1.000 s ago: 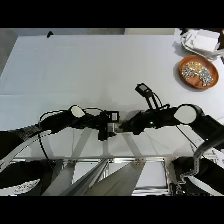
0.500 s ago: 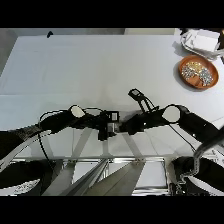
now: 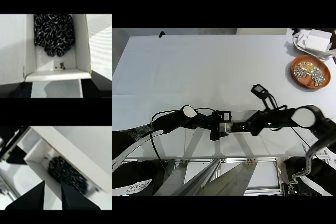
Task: Fold the box and place the chain.
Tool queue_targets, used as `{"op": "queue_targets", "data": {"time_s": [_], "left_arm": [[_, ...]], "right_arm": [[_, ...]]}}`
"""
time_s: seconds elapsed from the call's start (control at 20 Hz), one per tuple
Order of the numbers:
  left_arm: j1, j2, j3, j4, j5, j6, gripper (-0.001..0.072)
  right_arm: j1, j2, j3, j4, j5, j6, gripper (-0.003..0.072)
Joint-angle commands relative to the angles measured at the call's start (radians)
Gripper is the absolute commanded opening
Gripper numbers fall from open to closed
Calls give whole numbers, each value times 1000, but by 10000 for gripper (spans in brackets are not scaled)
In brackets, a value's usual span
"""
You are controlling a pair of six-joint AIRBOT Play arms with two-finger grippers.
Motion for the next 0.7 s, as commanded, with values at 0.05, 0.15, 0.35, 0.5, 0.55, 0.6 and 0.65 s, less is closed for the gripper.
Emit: {"op": "queue_targets", "data": {"time_s": [0.05, 0.15, 0.35, 0.5, 0.55, 0.6, 0.65], "left_arm": [[0, 0, 0, 0, 0, 0, 311], [0, 0, 0, 0, 0, 0, 311], [0, 0, 0, 0, 0, 0, 311], [0, 0, 0, 0, 0, 0, 311], [0, 0, 0, 0, 0, 0, 311], [0, 0, 0, 0, 0, 0, 311], [0, 0, 0, 0, 0, 0, 311]], "right_arm": [[-127, 225, 1, -331, 170, 85, 201], [-223, 241, 0, -435, 93, 90, 48], [-391, 88, 0, -410, -163, 89, 49], [-369, -82, 0, -240, -241, -63, 13], [-349, -134, 2, -138, -242, -186, 13], [-326, -188, 5, -35, -240, -303, 13], [-305, -235, 16, 42, -235, -369, 13]]}}
